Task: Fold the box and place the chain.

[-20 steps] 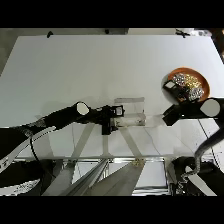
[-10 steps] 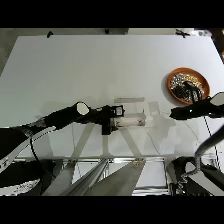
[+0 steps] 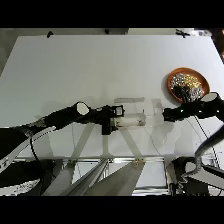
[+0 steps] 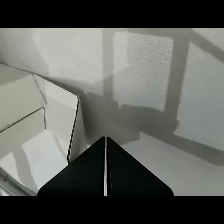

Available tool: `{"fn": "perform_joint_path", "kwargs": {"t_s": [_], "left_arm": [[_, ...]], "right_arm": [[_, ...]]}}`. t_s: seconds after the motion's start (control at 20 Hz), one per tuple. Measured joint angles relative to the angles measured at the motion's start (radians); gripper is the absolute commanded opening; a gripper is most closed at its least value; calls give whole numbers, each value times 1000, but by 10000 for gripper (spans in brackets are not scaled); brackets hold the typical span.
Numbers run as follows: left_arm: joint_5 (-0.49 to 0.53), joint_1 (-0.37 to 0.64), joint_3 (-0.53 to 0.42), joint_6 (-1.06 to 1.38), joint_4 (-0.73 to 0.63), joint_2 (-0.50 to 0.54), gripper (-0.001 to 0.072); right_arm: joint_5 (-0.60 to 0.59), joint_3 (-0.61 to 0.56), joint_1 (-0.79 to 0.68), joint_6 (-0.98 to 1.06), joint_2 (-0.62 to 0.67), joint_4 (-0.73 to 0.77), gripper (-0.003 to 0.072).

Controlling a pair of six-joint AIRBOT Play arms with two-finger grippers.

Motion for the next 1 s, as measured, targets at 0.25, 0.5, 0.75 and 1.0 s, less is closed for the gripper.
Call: {"fn": "perform_joint_path", "kwargs": {"t_s": [0.25, 0.5, 0.75, 1.0], "left_arm": [[0, 0, 0, 0, 0, 0, 90], [0, 0, 0, 0, 0, 0, 90], [0, 0, 0, 0, 0, 0, 90], [0, 0, 0, 0, 0, 0, 90]], "right_arm": [[13, 0, 76, -11, -30, 25, 21], [66, 20, 106, -14, -37, 68, 238], [151, 55, 112, -11, -38, 132, 237], [188, 63, 113, -11, -38, 167, 258]]}}
